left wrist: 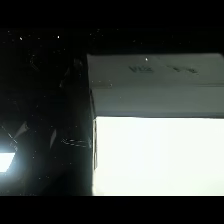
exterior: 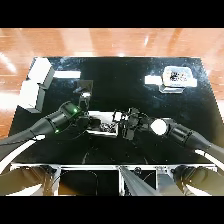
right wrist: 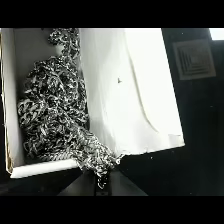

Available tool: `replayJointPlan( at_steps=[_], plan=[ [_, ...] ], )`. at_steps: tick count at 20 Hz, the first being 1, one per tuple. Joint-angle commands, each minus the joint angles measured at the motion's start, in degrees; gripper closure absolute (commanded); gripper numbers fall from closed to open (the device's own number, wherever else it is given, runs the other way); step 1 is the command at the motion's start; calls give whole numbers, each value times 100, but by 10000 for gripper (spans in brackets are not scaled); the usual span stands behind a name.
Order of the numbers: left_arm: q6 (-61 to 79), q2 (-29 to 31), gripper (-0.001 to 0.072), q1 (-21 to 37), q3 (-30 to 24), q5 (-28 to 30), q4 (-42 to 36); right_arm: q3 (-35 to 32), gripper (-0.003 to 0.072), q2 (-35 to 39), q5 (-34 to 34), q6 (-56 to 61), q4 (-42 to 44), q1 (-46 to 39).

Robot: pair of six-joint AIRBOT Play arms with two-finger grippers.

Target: Fold the box and place the chain.

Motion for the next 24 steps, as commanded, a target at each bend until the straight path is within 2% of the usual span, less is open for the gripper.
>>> replayJointPlan(
  at_steps=[1,7,11,16,20,21,22,23,24],
  plan=[
    [-4,2,683,0,0,-20,-4,68,673,120,256,306,-24,7],
    [-2,2,683,0,0,-24,-4,247,671,730,673,721,-39,9],
    [-2,2,683,0,0,-28,-2,455,663,778,914,925,26,11],
    [-2,2,683,0,0,-72,-4,693,662,776,791,922,761,153],
    [-2,2,683,0,0,-70,-7,695,653,726,557,997,796,437],
    [-2,2,683,0,0,-70,-4,695,492,699,553,1115,741,428],
    [-2,2,683,0,0,-72,-4,693,234,691,551,1132,710,424],
    [-2,2,683,0,0,-70,-2,695,171,693,557,1139,643,424],
    [-4,2,683,0,0,-72,-2,695,171,693,564,1139,588,424]
  ],
)
